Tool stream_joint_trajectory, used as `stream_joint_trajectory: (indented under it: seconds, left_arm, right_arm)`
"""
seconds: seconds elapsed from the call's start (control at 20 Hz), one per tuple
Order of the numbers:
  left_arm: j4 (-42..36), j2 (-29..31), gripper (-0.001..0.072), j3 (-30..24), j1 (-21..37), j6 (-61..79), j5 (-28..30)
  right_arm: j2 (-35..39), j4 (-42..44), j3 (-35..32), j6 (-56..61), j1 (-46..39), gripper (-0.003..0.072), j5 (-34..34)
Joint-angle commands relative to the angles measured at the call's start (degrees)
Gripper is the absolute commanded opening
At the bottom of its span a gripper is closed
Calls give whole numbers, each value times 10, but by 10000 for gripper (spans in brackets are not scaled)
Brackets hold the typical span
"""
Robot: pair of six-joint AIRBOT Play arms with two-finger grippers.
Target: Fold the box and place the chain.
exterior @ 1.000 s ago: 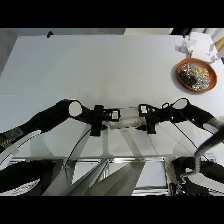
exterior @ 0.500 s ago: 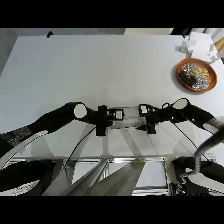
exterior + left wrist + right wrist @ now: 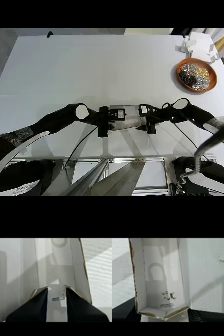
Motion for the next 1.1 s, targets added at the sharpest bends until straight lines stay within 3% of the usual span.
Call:
stream_joint_trajectory:
  seconds: [0.0, 0.05, 0.25, 0.35, 0.5, 0.75, 1.05]
  left_arm:
    - [-5, 0, 101, 0, -2, -21, -9]
    - [5, 4, 1, 0, 0, -48, -18]
    - [126, 52, -1, 0, 5, -279, -60]
    - [183, 83, -1, 0, 24, -402, -111]
    - [191, 125, -2, 0, 62, -507, -189]
    - [169, 192, -2, -40, 122, -604, -146]
    - [52, 158, 0, -120, 150, -605, -66]
  right_arm:
    - [0, 1, 1, 1, 0, 292, -1]
    - [0, 1, 1, 1, 0, 292, -1]
    - [0, 1, 1, 1, 0, 292, -1]
    - [0, 1, 1, 1, 0, 292, -1]
    - [0, 1, 1, 1, 0, 292, -1]
    - [0, 1, 1, 1, 0, 292, -1]
    - [0, 1, 1, 1, 0, 292, -1]
